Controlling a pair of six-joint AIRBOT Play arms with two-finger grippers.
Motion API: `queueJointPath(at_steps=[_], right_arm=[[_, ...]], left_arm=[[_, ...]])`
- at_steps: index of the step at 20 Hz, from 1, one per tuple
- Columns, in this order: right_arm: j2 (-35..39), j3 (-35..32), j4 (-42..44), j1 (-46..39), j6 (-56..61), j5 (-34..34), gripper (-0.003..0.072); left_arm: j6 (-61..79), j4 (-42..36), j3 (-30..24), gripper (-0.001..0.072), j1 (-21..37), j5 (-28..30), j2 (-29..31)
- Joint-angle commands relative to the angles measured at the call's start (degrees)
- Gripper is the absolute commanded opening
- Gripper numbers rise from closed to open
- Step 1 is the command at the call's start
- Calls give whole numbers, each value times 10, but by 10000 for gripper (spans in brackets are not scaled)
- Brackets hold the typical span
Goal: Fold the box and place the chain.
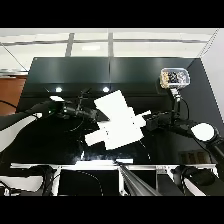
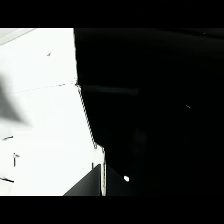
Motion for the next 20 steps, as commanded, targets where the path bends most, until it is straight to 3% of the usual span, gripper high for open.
queueJointPath(at_steps=[1,6,7,8,9,10,11,12,17,20], right_arm=[[1,0,0,0,2,0,15],[1,0,0,0,8,0,15],[1,0,0,0,11,3,15],[1,0,-1,0,10,7,15],[1,0,-1,0,11,12,18],[1,0,0,0,16,14,100],[1,0,-1,-1,27,14,499],[1,1,-1,-6,30,16,706],[1,68,-146,-78,29,118,705],[1,120,-232,-122,29,144,705]], left_arm=[[36,14,3,503,3,-21,-3],[36,43,8,487,0,-35,-17],[36,43,9,338,0,-33,-19],[36,45,12,95,0,-40,-21],[37,51,16,28,1,-45,-23],[37,60,22,29,3,-45,-23],[37,64,26,28,4,-47,-23],[37,67,30,28,6,-52,-23],[61,132,67,24,0,-63,-16],[124,172,67,21,-32,-31,40]])
